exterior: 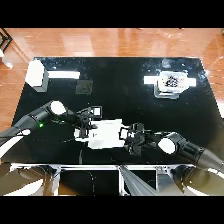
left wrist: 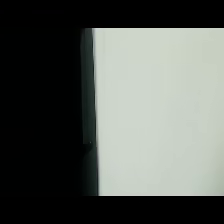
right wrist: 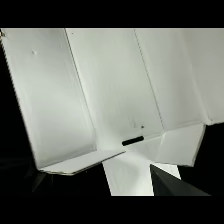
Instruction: Fold the box and place the chain.
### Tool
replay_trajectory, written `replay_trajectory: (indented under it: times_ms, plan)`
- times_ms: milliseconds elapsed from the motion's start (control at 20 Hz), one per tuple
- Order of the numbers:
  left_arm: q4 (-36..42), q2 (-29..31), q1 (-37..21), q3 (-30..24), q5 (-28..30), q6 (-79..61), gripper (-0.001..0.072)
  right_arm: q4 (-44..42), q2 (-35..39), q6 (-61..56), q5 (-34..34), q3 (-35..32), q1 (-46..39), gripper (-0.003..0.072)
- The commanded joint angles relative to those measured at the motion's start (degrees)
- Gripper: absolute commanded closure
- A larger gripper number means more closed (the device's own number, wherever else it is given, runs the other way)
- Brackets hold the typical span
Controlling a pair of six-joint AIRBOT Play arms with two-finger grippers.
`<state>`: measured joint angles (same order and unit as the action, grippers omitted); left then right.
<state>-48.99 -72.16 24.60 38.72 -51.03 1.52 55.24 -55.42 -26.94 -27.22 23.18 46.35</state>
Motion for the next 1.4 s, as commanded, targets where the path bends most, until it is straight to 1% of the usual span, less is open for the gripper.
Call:
replay_trajectory:
  times_ms: [0, 200, 550, 850, 950, 1050, 1100, 1250, 1350]
  plan:
    - [0.02, 0.0, 0.02, -0.02, 0.02, 0.0, 0.0688, -1.36, -0.85, 0.81, 1.77, 0.02, 2.03, -0.0015]
    - [0.02, 0.0, 0.02, -0.02, -0.02, 0.2, 0.0688, -4.37, -1.14, 0.63, 5.14, 0.02, 4.11, -0.0015]
    - [0.02, 0.0, 0.02, 0.0, -0.04, 0.2, 0.0688, -4.07, -1.14, 0.63, 8.5, 1.16, 3.98, -0.0015]
    - [0.0, 0.02, 0.02, 0.02, -0.04, 0.17, 0.0689, -4.07, -1.03, 0.39, 9.05, 2.29, 3.34, -0.0016]
    - [-0.04, 0.02, 0.02, 0.02, -0.02, 0.17, 0.0689, -4.24, -0.85, 0.37, 7.98, 3.23, 2.03, -0.0015]
    - [-0.02, 0.02, 0.02, 0.02, -0.02, 0.17, 0.0689, -3.98, -0.85, 0.39, 4.2, 4.26, 0.11, -0.0015]
    - [0.0, 0.02, 0.02, 0.02, 0.0, 0.17, 0.0689, -4.02, -0.85, 0.39, 3.34, 4.35, -1.07, -0.0015]
    - [0.0, 0.02, 0.02, 0.02, 0.04, 0.15, 0.0689, -4.5, -0.85, 0.39, 3.04, 4.37, -3.85, -0.0015]
    - [0.0, 0.02, 0.04, 0.02, 0.28, 0.11, 0.0689, -6.49, -0.85, 1.27, 1.38, 4.61, -4.33, -0.0015]
